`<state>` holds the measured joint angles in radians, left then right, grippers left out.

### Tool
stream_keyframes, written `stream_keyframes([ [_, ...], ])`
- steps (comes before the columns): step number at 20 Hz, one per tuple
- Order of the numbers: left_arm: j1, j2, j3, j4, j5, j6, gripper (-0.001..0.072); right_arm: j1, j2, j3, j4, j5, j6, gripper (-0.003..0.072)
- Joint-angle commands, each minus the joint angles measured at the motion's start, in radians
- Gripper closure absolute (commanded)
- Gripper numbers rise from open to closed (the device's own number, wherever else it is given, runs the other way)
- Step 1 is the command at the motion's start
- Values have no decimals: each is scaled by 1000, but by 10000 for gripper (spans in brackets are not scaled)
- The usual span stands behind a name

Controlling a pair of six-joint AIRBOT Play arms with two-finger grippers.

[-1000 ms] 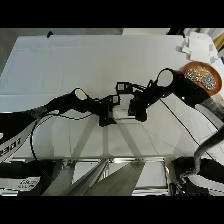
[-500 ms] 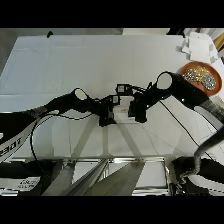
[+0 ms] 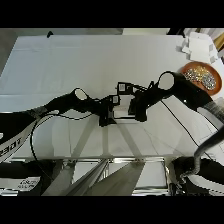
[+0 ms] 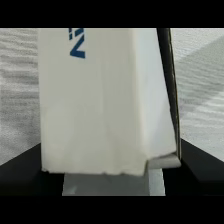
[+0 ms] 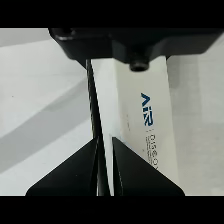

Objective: Fold the box and place the chain.

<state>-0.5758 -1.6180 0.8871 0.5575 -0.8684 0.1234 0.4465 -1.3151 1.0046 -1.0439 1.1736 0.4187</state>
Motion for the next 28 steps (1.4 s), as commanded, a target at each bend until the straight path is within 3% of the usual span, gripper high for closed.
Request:
stream_keyframes([
  [1,1,0,0,-1,0,-1,437,1,4,0,49,7,3,593],
  [20,1,1,0,0,0,-1,437,1,-7,-29,84,-18,3,595],
  [23,1,0,0,-1,0,-1,437,1,-6,-41,84,-32,3,634],
  [28,1,0,0,-1,0,-1,437,1,-6,-47,84,-50,3,633],
])
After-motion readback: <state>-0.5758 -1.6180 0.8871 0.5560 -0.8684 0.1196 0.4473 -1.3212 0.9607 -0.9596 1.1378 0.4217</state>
